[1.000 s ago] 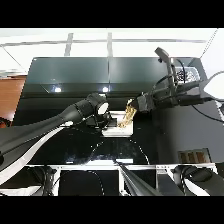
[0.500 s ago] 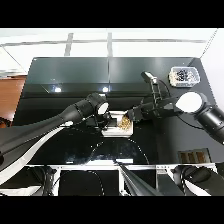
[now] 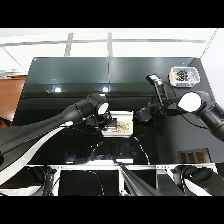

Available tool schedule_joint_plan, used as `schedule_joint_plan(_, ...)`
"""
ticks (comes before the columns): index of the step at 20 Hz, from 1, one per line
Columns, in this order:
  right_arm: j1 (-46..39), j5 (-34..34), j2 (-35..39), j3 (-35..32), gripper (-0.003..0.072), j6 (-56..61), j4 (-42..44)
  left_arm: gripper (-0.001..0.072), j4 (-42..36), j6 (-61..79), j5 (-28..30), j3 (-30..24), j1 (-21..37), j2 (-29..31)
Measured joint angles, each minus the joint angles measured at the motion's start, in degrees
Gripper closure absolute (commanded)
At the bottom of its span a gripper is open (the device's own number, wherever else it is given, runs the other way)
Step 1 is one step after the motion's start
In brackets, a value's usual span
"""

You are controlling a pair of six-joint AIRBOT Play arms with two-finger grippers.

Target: Fold the box and place the chain.

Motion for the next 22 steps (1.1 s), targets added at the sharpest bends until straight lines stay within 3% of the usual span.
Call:
schedule_joint_plan(4, -2.84, 2.82, 0.44, -0.04, 0.0313, -0.24, -2.4, 0.068, 0.09, 0.02, 0.2, 0.35, 0.13, 0.02)
schedule_joint_plan(5, -3.19, 3.1, 0.48, -0.04, 0.0314, -0.26, -2.8, 0.0624, 0.26, 0.0, 0.55, 0.66, 0.07, 0.15)
schedule_joint_plan(6, -3.43, 3.37, 0.5, -0.04, 0.0313, -0.31, -3.13, 0.0342, 0.59, 0.0, 0.81, 1.03, -0.07, 0.46)
schedule_joint_plan(7, -3.58, 3.61, 0.55, -0.04, 0.0313, -0.39, -3.56, 0.0143, 0.9, 0.0, 1.09, 1.46, -0.22, 1.05)
schedule_joint_plan(11, -3.91, 3.91, 0.55, -0.04, 0.0313, -0.48, -5.03, 0.0145, 4.48, 0.79, 0.92, 2.27, -0.96, 5.4)
schedule_joint_plan(14, -4.0, 4.04, 0.57, -0.04, 0.0313, -0.48, -5.55, 0.0145, 10.32, 5.2, -1.6, 0.96, -0.92, 12.31)
schedule_joint_plan(16, -4.0, 4.02, 0.55, -0.04, 0.0313, -0.5, -5.66, 0.0145, 16.0, 7.39, -3.85, -3.02, 1.42, 17.46)
schedule_joint_plan(18, -4.0, 3.37, 0.57, -0.04, 0.0314, -0.5, -5.79, 0.0145, 18.16, 8.96, -4.94, -9.7, 8.52, 22.36)
schedule_joint_plan(20, -4.0, 2.08, 0.57, -0.04, 0.0314, -0.52, -5.84, 0.0145, 11.21, 14.43, -1.33, -16.65, 17.31, 25.62)
schedule_joint_plan(22, -4.0, 0.63, 0.55, -0.04, 0.0314, -0.5, -5.84, 0.0144, -4.02, 29.03, 3.65, -22.77, 25.16, 27.36)
